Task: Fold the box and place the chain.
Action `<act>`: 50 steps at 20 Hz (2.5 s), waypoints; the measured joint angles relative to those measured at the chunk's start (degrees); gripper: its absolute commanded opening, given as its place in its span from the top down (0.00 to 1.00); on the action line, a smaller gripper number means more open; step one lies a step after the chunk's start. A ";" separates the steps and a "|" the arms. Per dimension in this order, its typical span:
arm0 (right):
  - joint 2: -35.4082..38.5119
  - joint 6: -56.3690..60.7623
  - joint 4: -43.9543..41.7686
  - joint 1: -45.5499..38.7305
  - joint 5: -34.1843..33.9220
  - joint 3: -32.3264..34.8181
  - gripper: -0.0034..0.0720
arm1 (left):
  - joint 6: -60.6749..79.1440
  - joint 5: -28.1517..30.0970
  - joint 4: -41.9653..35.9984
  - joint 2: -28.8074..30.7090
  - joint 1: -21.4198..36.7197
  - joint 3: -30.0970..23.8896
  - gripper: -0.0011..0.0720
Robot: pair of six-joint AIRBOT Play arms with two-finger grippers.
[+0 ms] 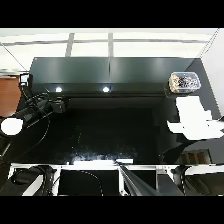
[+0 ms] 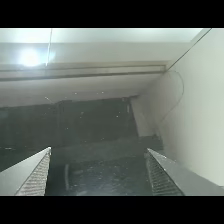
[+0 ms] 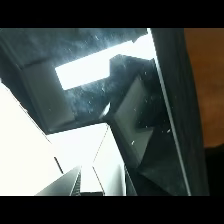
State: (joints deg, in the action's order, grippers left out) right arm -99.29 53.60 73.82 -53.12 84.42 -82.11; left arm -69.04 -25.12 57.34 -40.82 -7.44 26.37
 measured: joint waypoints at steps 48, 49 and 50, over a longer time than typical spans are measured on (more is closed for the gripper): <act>60.52 -6.03 -49.37 65.29 -39.26 63.91 0.94 | 39.32 -44.50 -37.75 -42.69 -2.51 11.69 0.35; 60.52 -6.01 -49.37 65.35 -39.32 63.91 0.94 | 41.31 -46.40 -37.33 -44.04 -2.38 12.61 0.35; 60.52 -5.99 -49.37 65.35 -39.32 63.91 0.94 | 42.93 -47.71 -36.61 -45.05 -2.36 13.33 0.36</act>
State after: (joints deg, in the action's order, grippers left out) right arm -38.76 47.62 24.45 12.23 45.10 -18.20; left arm -26.11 -72.84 20.73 -85.86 -9.80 39.70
